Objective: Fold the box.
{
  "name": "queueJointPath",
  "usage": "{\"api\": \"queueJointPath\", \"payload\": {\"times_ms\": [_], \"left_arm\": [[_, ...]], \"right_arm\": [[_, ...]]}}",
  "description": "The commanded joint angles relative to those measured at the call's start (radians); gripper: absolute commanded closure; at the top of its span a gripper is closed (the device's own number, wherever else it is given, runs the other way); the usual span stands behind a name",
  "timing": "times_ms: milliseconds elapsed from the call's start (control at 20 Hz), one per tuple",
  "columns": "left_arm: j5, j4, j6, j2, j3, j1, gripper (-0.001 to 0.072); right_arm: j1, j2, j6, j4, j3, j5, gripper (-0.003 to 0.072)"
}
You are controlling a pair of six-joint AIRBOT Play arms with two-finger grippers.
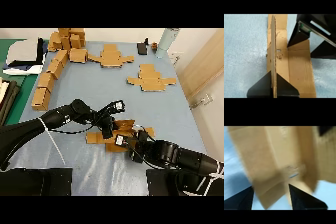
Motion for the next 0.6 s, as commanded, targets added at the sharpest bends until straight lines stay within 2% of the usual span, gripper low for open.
{"api": "queueJointPath", "payload": {"times_ms": [0,550], "left_arm": [[0.0,0.0,0.0,0.0,0.0,0.0,0.0694],[0.0,0.0,0.0,0.0,0.001,0.0,0.0694]], "right_arm": [[0.002,0.011,0.148,-0.099,0.03,0.003,0.0044],[0.002,0.034,0.157,-0.169,0.043,-0.01,0.0025]]}}
